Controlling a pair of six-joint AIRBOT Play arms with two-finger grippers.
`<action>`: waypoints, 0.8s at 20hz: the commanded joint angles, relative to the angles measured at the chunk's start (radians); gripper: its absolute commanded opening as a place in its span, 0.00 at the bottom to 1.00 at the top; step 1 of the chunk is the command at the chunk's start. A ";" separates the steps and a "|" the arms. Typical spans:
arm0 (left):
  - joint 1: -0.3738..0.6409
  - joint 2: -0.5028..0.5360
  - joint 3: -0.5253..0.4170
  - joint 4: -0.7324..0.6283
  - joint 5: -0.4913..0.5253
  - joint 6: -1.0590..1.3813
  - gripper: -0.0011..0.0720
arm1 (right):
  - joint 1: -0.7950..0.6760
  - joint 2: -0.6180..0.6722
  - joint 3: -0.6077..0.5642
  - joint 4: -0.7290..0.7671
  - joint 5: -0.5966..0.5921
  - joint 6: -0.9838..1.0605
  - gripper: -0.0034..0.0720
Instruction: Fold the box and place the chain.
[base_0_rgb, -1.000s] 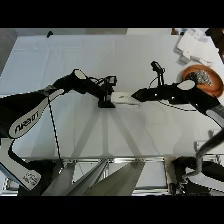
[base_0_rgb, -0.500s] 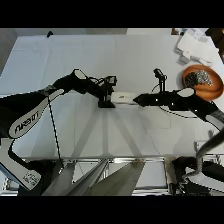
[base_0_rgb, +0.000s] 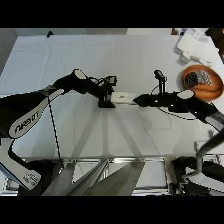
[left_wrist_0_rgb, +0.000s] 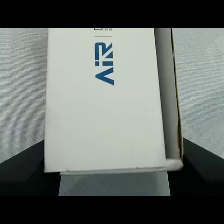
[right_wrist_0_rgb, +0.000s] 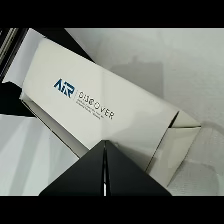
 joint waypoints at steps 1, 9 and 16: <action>0.000 0.000 0.000 0.000 0.000 0.000 0.39 | -0.001 0.026 -0.001 0.153 0.032 -0.096 0.05; 0.000 0.000 0.000 0.000 0.000 0.000 0.39 | -0.031 0.170 0.000 0.187 0.054 -0.124 0.05; 0.000 0.000 0.000 0.000 0.000 0.000 0.39 | -0.256 0.320 0.060 -0.135 -0.027 0.014 0.05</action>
